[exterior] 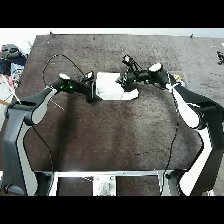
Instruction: Fold the box and place the chain.
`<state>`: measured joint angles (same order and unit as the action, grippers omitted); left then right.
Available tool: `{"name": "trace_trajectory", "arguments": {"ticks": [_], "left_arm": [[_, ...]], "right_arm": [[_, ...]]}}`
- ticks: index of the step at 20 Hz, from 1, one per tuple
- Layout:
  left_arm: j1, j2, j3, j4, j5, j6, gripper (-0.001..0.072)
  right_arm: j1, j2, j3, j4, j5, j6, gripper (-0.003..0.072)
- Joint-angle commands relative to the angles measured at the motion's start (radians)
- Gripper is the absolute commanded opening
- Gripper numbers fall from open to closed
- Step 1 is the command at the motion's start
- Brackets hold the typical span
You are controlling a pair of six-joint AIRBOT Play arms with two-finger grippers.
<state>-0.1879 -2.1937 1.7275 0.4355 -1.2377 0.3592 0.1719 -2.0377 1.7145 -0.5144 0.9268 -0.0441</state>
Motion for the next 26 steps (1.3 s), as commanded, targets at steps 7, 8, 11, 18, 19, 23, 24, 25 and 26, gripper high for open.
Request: {"name": "trace_trajectory", "arguments": {"ticks": [7,8,11,18,19,23,24,25,26], "left_arm": [[0.001,0.0,0.0,0.001,0.0,0.005,0.0468],[0.001,0.0,0.0,0.001,0.0,0.005,0.0468],[0.001,-0.001,0.0,0.001,0.0,0.005,0.0468],[0.001,-0.001,0.0,0.001,0.0,0.005,0.0468],[0.001,0.0,0.0,0.001,0.0,0.005,0.0468],[0.001,0.0,0.0,0.001,0.0,0.005,0.0468],[0.001,0.0,0.0,0.001,0.0,0.005,0.0468],[0.001,0.0,0.0,0.001,0.0,0.005,0.0468],[0.001,-0.001,0.0,0.001,0.0,0.005,0.0468]], "right_arm": [[0.001,-0.013,0.002,-0.012,0.022,-0.043,0.0011],[0.001,0.001,0.002,-0.012,0.014,-0.046,0.0011],[-0.003,0.062,0.002,-0.013,0.01,-0.045,0.0011],[-0.059,0.235,0.002,-0.195,0.327,-0.021,0.0369],[-0.057,0.233,-0.001,-0.245,0.372,-0.018,0.0603],[-0.029,0.229,-0.094,-0.354,0.246,-0.021,0.0614],[-0.021,0.229,-0.121,-0.357,0.19,-0.031,0.0614],[-0.014,0.229,-0.15,-0.357,0.138,-0.044,0.0614],[-0.006,0.229,-0.177,-0.357,0.096,-0.064,0.0614]]}}
